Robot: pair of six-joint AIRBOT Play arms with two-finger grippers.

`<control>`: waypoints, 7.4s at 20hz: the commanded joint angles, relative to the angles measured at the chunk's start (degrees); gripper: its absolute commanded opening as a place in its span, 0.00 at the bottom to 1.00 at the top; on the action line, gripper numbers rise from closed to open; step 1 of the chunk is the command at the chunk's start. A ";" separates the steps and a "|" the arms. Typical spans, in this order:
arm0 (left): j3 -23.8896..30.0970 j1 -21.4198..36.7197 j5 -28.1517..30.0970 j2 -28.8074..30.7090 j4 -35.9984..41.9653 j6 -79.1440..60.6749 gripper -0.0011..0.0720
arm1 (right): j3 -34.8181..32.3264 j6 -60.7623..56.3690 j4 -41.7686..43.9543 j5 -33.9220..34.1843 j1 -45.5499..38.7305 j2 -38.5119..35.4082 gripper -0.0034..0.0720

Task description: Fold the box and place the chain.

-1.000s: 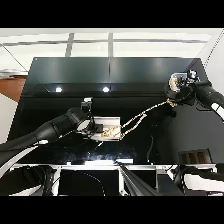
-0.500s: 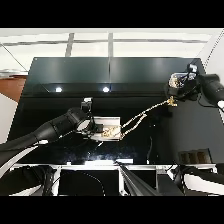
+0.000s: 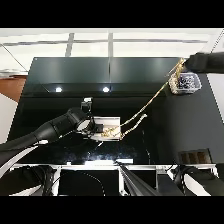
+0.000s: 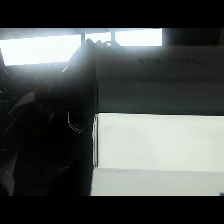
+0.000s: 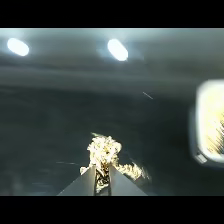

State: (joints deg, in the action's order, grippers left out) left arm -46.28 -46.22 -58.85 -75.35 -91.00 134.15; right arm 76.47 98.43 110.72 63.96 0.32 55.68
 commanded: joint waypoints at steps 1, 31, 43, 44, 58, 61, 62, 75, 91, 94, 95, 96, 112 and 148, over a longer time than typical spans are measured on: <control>0.02 0.07 0.07 -0.02 0.00 -0.02 0.06 | 4.92 4.07 9.64 7.58 2.34 -6.14 0.07; 0.02 0.07 -0.15 -0.02 -0.02 -0.02 0.06 | -5.16 2.58 7.69 13.14 35.89 14.05 0.78; 0.02 0.04 -0.37 -0.02 0.02 -0.02 0.06 | -29.42 46.01 20.15 -3.87 8.50 8.17 0.99; 0.02 0.07 -0.37 -0.02 0.02 -0.02 0.06 | -31.47 50.07 19.28 -4.76 10.84 8.92 0.99; 0.02 0.07 -0.31 -0.02 0.02 -0.02 0.06 | -35.32 72.39 14.53 -13.03 24.81 16.04 0.80; 0.02 0.07 -0.33 -0.02 0.02 -0.02 0.06 | -35.56 72.52 14.14 -14.19 24.81 16.31 0.80; 0.02 0.07 -0.33 -0.02 0.02 -0.02 0.06 | -35.67 72.52 14.14 -14.32 24.81 16.61 0.80; 0.02 0.07 -0.33 -0.02 0.02 -0.02 0.06 | -35.91 71.71 8.94 -20.46 28.41 18.21 0.62; 0.02 0.07 -0.33 -0.02 0.02 -0.02 0.06 | -36.65 70.58 8.52 -17.22 28.44 18.21 0.26; 0.02 0.07 -0.33 -0.02 0.00 -0.02 0.06 | -36.65 69.29 8.09 -17.81 28.44 18.21 0.21; 0.02 0.07 -0.31 -0.02 0.02 -0.02 0.06 | -36.65 68.81 7.61 -18.25 28.50 18.21 0.21; 0.02 0.07 -0.31 -0.02 0.02 0.00 0.06 | -36.63 68.28 7.10 -18.56 28.50 18.18 0.10; 0.02 0.07 -0.33 -0.02 0.00 -0.02 0.06 | -30.77 55.12 6.60 -14.12 28.26 2.49 0.07; 0.02 0.07 -0.22 -0.02 0.00 -0.02 0.06 | -36.74 44.59 10.21 -20.98 25.83 8.11 0.99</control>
State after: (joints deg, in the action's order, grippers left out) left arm -46.28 -46.19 -59.09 -75.35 -90.98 134.15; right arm 46.74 138.50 120.68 54.94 23.79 62.46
